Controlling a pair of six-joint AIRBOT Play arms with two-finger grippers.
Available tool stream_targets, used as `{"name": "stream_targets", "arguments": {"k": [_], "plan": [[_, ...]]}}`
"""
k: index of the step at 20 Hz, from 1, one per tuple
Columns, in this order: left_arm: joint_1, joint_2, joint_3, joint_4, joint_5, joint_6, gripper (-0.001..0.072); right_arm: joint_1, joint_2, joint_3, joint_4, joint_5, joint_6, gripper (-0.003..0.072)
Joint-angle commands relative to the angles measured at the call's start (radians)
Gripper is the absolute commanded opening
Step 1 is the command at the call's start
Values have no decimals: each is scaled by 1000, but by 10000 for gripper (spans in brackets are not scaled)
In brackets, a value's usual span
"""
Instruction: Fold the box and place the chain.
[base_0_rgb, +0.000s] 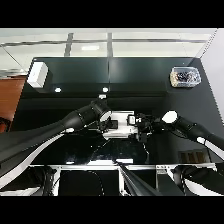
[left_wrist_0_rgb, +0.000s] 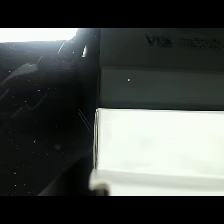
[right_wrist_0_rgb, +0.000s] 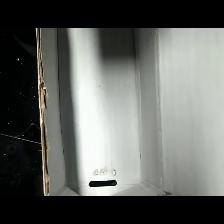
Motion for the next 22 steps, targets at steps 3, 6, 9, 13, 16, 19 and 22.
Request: {"name": "stream_targets", "arguments": {"k": [3, 6, 9, 13, 16, 19, 22], "plan": [[0, 0, 0, -6, 2, 0, 24, 1, 0, 1, 4, 3, -2, 127], [0, 0, 0, -6, 2, 0, 24, 1, 0, 1, 5, -1, -1, 128], [0, 0, 0, -6, 3, 0, 25, 1, 1, 1, 4, 0, 7, 442], [0, 0, 0, -5, 6, 0, 25, 0, 44, 1, -28, 13, 106, 667], [0, 0, 0, -6, 6, 0, 25, 0, 129, 1, -134, 61, 163, 667], [0, 0, 0, -6, 4, 1, 25, 0, 195, 1, -233, 87, 235, 667], [0, 0, 0, -6, 2, 3, 25, 0, 204, 1, -272, 96, 236, 665]]}}
